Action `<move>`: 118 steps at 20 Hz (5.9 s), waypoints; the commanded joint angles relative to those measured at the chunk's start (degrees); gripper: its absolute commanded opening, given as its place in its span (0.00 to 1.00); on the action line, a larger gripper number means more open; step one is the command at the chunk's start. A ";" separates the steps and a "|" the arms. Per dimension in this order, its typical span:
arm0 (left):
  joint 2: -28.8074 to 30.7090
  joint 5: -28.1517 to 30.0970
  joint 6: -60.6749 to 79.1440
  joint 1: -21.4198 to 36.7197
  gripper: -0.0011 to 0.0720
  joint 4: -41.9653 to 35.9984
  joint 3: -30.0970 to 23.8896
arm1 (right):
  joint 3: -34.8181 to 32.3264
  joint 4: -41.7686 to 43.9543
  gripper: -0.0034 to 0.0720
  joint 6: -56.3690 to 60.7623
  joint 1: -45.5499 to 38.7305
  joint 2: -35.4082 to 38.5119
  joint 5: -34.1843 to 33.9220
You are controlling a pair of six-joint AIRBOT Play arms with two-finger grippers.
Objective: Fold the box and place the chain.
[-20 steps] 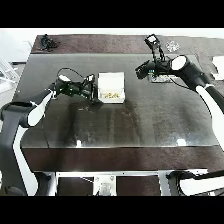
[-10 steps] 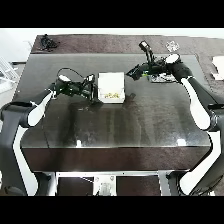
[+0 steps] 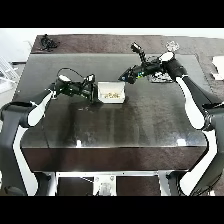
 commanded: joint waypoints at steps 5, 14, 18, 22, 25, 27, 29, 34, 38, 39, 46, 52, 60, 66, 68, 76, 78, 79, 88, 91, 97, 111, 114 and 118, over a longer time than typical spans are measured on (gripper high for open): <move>0.04 0.00 0.00 0.02 0.89 0.00 0.04 | 3.15 -1.55 0.31 -0.24 2.23 -0.09 9.84; 0.04 0.02 0.00 0.02 0.89 0.00 0.04 | 3.15 -9.09 0.45 -1.90 4.63 -0.26 9.60; 0.04 0.02 0.00 0.02 0.89 0.00 0.04 | 3.15 -9.09 0.48 -2.16 4.90 -0.26 9.33; 0.04 0.02 0.00 0.02 0.89 0.00 0.04 | 3.15 -9.11 0.60 -3.41 6.25 -0.26 8.52; 0.04 0.02 0.00 0.02 0.89 0.00 0.04 | 3.15 -9.53 0.61 -3.41 7.06 -0.26 7.10; 0.04 0.02 0.00 0.02 0.89 0.00 0.04 | 3.15 -9.60 0.61 -3.50 7.21 -0.39 5.38; 0.04 0.02 0.00 0.02 0.89 0.00 0.04 | 3.15 -9.60 0.59 -4.48 7.34 -0.70 4.90; 0.04 0.02 0.00 0.02 0.89 0.00 0.04 | 3.15 -9.60 0.55 -4.48 7.37 -1.09 5.03; 0.04 0.02 0.00 0.02 0.89 0.00 0.04 | 3.15 -9.57 0.55 -6.36 7.37 -1.09 8.59; 0.04 0.02 0.00 0.02 0.89 0.00 0.04 | 3.15 -9.57 0.55 -7.28 7.34 -1.09 8.61; 0.04 0.02 0.00 0.02 0.89 0.00 0.04 | 3.15 -9.81 0.53 -12.41 7.34 -1.11 7.82; 0.04 0.02 0.00 0.02 0.89 0.00 0.04 | 3.15 -10.93 0.53 -12.39 7.37 -1.57 6.88; 0.04 0.02 0.00 0.02 0.89 0.00 0.04 | 3.15 -10.38 0.53 -12.39 7.37 -1.55 7.06; 0.04 0.02 0.00 0.02 0.89 0.00 0.04 | 3.15 -9.35 0.44 -12.44 7.30 -1.57 10.73; 0.04 0.02 0.00 0.02 0.89 0.00 0.04 | 3.15 -9.55 0.40 -13.70 7.30 -1.57 10.40; 0.04 0.02 0.00 0.02 0.89 0.00 0.04 | 3.08 -9.60 0.14 -13.86 7.30 -1.57 7.85; 0.04 0.02 0.00 0.02 0.89 0.00 0.04 | 3.08 -9.57 0.27 -13.88 7.34 -1.57 6.97; 0.04 0.02 0.00 0.02 0.89 0.00 0.04 | 3.08 -9.55 0.28 -13.88 7.34 -1.57 6.86; 0.04 0.02 0.00 0.02 0.89 0.00 0.04 | 3.04 -9.51 0.32 -13.62 6.64 -1.49 12.28; 0.04 0.02 0.00 0.02 0.89 0.00 0.04 | 2.84 -9.51 0.32 -13.20 6.64 -1.44 12.41; 0.04 0.02 0.00 0.02 0.89 0.00 0.04 | 2.78 -7.61 0.32 -11.89 5.27 -0.90 12.39; 0.04 0.02 0.00 0.02 0.89 0.00 0.04 | -6.08 -2.84 0.45 -16.76 5.31 0.17 4.00; 0.04 0.02 0.00 0.02 0.89 0.00 0.04 | -6.05 -2.82 0.45 -18.43 5.31 0.20 3.93; 0.04 0.02 0.00 0.02 0.89 0.00 0.04 | -6.05 -2.80 0.44 -19.50 5.31 1.14 3.63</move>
